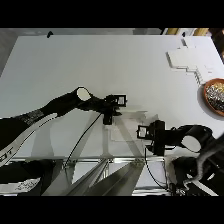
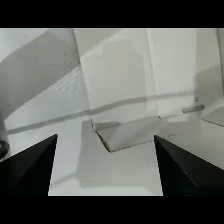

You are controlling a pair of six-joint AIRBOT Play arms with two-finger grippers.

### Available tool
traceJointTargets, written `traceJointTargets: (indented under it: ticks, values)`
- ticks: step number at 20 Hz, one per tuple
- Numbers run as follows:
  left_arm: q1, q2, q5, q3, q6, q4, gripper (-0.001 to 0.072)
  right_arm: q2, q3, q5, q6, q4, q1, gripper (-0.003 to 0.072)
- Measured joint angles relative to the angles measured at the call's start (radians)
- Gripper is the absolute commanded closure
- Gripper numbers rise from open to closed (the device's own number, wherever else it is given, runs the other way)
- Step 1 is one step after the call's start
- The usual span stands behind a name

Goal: Fold the box and place the chain.

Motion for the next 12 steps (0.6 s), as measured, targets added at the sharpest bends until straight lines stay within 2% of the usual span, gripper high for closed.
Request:
traceJointTargets:
  ticks: [6, 12]
  values:
    - [0.0, 0.0, 0.0, 0.0, 0.0, 0.0, 0.0699, 0.005, -0.104, -0.237, -0.006, -0.09, 0.109, -0.0014]
    - [0.0, 0.0, -0.001, 0.0, 0.0, 0.0, 0.0699, 0.004, -0.134, -0.377, -0.007, -0.157, 0.123, -0.0008]
